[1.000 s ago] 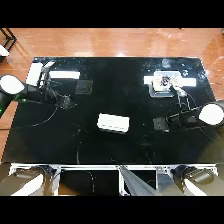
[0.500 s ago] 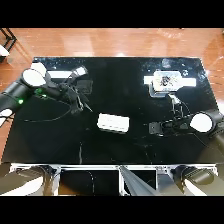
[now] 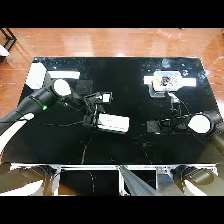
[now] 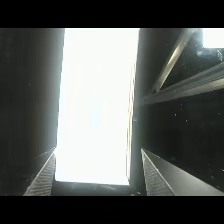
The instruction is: Fold the box and place the chain.
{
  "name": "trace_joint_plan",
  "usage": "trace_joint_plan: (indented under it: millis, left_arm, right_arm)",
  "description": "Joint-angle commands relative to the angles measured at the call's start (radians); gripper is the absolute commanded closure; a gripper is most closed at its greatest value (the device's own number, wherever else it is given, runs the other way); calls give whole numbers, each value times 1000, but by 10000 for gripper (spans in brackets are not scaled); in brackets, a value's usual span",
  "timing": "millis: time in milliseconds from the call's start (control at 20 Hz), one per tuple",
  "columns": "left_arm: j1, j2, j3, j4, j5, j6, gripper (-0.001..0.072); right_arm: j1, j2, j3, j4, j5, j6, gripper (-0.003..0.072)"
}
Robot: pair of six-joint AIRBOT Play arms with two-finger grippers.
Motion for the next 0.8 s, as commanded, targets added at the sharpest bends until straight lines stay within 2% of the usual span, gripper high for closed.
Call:
trace_joint_plan:
  millis: [0, 150, 750]
  left_arm:
    - [-16, -28, 0, -71, 16, 82, 73]
    - [-18, -51, 0, -131, 36, 112, 72]
    - [-21, -81, 0, -122, 40, 82, 73]
  right_arm:
    - [1, 1, 0, 2, -18, 0, 666]
    - [1, 1, 0, 2, -21, 0, 667]
    - [1, 1, 0, 2, -23, 0, 666]
